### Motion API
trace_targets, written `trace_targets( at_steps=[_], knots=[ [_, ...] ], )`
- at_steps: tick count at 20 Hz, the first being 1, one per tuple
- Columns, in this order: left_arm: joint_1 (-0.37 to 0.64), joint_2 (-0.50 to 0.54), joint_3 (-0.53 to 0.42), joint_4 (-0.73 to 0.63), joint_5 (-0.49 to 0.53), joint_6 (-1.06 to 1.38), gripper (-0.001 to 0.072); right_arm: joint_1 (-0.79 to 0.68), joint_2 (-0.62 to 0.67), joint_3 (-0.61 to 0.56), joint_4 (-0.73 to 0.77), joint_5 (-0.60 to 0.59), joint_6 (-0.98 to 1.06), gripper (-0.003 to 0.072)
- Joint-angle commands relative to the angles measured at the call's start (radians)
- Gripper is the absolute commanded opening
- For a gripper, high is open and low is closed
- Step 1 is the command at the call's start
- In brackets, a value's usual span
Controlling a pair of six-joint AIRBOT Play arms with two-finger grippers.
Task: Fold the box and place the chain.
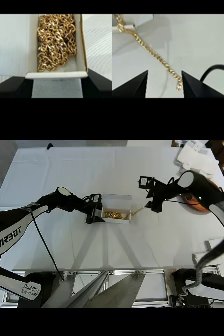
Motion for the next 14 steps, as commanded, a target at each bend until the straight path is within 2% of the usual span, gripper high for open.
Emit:
trace_targets(
  at_steps=[1,6,8,10,14],
  knots=[
    [0.000,0.000,0.000,0.000,0.000,0.000,0.0278,0.006,-0.104,-0.001,-0.018,-0.008,-0.089,0.0405],
    [0.000,0.000,0.000,0.000,0.000,0.000,0.0278,0.060,-0.189,-0.001,-0.018,-0.150,-0.088,0.0394],
    [0.000,0.000,0.000,0.000,0.000,0.000,0.0278,0.079,-0.202,-0.001,-0.018,-0.174,-0.086,0.0326],
    [0.000,0.000,0.000,0.000,0.000,0.000,0.0278,0.091,-0.211,-0.001,-0.019,-0.172,-0.077,0.0314],
    [0.000,0.000,0.000,0.000,0.000,0.000,0.0278,0.098,-0.211,-0.001,-0.022,-0.145,-0.024,0.0188]
  ],
)
